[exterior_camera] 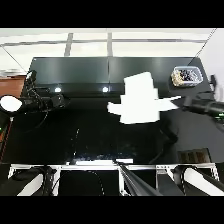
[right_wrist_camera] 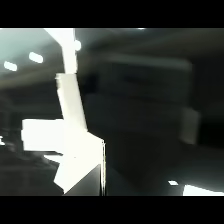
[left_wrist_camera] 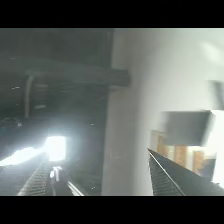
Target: Fold the box and place the chain.
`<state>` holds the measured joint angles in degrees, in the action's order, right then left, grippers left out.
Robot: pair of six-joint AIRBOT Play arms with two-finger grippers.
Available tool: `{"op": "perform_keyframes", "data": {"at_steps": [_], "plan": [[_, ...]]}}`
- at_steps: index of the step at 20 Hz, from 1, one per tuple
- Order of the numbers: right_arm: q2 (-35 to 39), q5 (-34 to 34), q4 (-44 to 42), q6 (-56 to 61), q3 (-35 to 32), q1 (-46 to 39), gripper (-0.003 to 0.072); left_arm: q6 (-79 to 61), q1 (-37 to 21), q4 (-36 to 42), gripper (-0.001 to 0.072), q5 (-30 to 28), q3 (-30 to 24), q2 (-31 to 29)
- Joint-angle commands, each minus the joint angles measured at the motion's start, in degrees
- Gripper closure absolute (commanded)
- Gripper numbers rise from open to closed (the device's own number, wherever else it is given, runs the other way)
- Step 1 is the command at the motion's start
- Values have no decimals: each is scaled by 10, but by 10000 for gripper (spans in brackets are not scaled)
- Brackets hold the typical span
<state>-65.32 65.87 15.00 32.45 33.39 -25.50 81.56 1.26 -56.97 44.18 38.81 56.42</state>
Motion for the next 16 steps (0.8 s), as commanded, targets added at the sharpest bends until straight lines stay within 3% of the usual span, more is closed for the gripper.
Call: {"op": "perform_keyframes", "data": {"at_steps": [1,4,7,9,14,16], "plan": [[35,-132,-140,-60,-91,157,668,-103,4,89,3,7,17,31],[35,-218,-135,-50,-98,266,668,-112,5,113,3,38,65,99],[35,-278,-135,-39,-98,329,668,-188,4,217,4,136,122,203],[35,-276,-135,-26,-98,338,669,-218,5,282,3,163,145,255],[35,-262,-135,-24,-98,338,668,-268,17,310,4,266,189,379],[35,-254,-135,-24,-98,338,668,-297,21,353,3,278,204,417]]}}
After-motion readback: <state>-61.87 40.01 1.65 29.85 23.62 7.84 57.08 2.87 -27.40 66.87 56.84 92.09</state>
